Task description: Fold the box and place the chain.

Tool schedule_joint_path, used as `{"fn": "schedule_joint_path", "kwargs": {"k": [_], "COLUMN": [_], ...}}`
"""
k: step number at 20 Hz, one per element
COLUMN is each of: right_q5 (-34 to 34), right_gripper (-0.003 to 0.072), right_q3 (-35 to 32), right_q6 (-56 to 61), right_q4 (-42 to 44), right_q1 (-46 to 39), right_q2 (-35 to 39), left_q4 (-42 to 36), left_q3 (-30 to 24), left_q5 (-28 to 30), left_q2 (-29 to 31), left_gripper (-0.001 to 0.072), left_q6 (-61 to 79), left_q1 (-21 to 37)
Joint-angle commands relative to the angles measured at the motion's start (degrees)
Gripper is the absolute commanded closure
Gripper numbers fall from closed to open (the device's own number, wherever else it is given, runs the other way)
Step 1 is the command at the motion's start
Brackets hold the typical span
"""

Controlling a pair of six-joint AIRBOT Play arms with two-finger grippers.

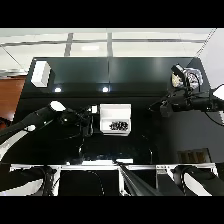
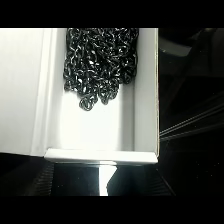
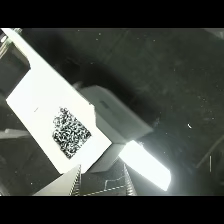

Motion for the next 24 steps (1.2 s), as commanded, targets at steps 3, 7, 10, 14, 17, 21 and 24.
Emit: {"fn": "schedule_joint_path", "kwargs": {"k": [3, 7, 10, 14, 17, 21, 24], "right_q5": [-7.56, -23.28, -25.05, -11.21, -5.49, -5.33, -5.35], "right_gripper": [-0.0021, -0.0018, -0.0018, -0.0018, -0.0018, -0.0018, -0.0018], "right_q3": [0.07, 0.9, 3.1, 7.02, 7.74, 7.74, 7.69], "right_q6": [7.89, 13.4, 12.46, 3.56, -12.79, -23.15, -25.99], "right_q4": [0.11, 5.46, 7.67, -0.04, -3.08, -3.17, -4.96], "right_q1": [1.31, 9.86, 16.15, 18.16, 18.25, 21.09, 24.33], "right_q2": [-0.35, -7.43, -15.5, -16.35, -16.35, -16.37, -16.59], "left_q4": [0.13, 0.13, 0.13, 0.15, 0.13, 0.13, 0.13], "left_q3": [0.07, 0.07, 0.07, 0.09, 0.09, 0.09, 0.09], "left_q5": [-0.02, -0.02, -0.02, 0.11, 0.11, 0.11, 0.11], "left_q2": [-0.04, -0.04, -0.04, -0.04, -0.04, -0.04, -0.04], "left_gripper": [0.0311, 0.0322, 0.0322, 0.0318, 0.0319, 0.0318, 0.0318], "left_q6": [0.22, 0.22, 0.2, 0.2, 0.2, 0.2, 0.2], "left_q1": [-0.22, -0.22, -0.22, -0.22, -0.22, -0.22, -0.22]}}
